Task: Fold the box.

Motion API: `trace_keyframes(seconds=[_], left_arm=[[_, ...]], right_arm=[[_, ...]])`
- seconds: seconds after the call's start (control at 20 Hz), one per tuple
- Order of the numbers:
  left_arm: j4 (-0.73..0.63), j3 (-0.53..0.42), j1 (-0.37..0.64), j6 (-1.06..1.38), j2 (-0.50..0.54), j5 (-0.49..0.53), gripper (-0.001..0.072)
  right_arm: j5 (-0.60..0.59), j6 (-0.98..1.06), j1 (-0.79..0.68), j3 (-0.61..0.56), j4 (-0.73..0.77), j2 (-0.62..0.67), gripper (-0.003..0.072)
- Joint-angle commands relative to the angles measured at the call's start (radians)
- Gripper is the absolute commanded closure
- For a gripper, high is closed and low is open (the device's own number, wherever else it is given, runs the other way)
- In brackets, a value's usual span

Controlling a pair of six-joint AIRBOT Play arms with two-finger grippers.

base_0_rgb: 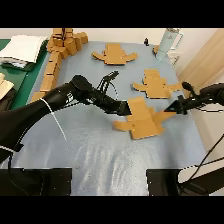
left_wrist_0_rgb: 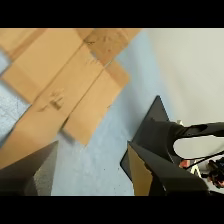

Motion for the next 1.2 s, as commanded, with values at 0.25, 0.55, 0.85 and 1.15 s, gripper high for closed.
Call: trace_keyframes(seconds=[0.25,0.55,0.85,1.15], left_arm=[[-0.005,0.000,0.112,0.031,0.001,-0.296,0.0197],[0.013,-0.015,0.132,0.032,-0.001,-0.348,0.0197],[-0.004,-0.014,0.132,0.031,-0.001,-0.345,0.0198],[-0.005,-0.017,0.180,0.129,-0.002,-0.360,0.0197]], right_arm=[[0.369,0.021,0.224,-0.526,0.027,0.428,0.0686],[0.335,0.068,0.268,-0.562,-0.085,0.466,0.0368],[0.250,0.072,0.272,-0.484,-0.103,0.325,0.0544],[0.299,-0.061,0.379,-0.505,0.017,0.334,0.0688]])
